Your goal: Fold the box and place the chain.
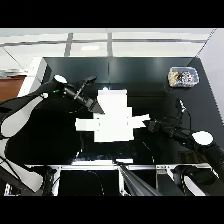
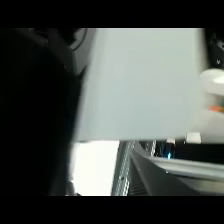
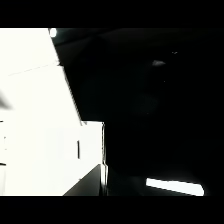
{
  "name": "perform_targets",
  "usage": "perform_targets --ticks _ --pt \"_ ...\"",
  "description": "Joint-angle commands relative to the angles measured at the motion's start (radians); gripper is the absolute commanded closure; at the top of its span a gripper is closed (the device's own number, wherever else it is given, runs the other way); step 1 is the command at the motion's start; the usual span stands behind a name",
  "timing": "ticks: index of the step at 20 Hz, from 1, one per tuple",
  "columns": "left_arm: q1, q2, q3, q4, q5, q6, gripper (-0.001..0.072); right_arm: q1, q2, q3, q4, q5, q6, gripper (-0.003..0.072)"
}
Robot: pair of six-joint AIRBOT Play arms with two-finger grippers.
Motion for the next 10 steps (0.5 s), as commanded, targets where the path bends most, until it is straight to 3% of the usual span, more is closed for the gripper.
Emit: perform_targets --ticks 1,7,10 --pt "-0.008 -0.032 0.075 0.064 -0.061 0.029 0.0312 0.001 0.0 0.0 0.0 0.003 0.002 0.0671" --pt "-0.052 -0.035 0.134 0.127 -0.061 0.004 0.0328 0.001 0.0 -0.001 -0.003 0.002 0.002 0.0671" --pt "-0.058 -0.04 0.134 0.128 -0.06 0.005 0.0596 0.001 0.0 -0.001 -0.003 0.003 0.001 0.0671"
